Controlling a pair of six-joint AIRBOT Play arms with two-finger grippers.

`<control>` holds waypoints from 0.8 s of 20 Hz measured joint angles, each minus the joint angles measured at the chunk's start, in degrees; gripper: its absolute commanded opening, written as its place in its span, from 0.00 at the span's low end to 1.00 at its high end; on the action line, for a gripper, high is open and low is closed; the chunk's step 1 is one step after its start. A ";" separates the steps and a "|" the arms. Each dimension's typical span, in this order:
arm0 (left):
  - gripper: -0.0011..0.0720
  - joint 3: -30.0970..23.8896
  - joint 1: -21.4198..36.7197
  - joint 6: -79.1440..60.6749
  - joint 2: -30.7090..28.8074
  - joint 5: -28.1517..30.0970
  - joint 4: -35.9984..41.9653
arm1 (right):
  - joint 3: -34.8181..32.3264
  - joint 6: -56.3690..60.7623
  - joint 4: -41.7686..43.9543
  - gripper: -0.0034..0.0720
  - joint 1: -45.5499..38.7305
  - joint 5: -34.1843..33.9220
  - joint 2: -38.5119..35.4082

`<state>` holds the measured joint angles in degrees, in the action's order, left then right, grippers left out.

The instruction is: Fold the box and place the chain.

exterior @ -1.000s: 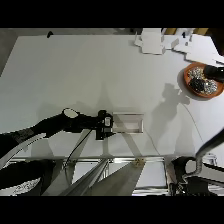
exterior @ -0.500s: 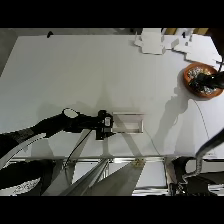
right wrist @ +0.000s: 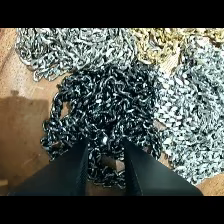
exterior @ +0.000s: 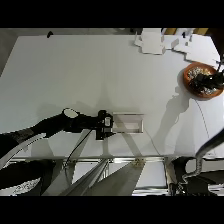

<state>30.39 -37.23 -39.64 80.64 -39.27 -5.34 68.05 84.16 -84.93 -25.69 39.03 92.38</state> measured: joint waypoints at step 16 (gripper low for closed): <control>0.03 0.00 0.00 0.02 0.02 0.00 0.00 | -0.02 0.28 1.66 0.07 -0.02 6.49 -10.03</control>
<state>30.39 -37.23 -39.62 80.66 -39.27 -5.34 68.03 84.44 -83.26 -25.71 45.52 82.35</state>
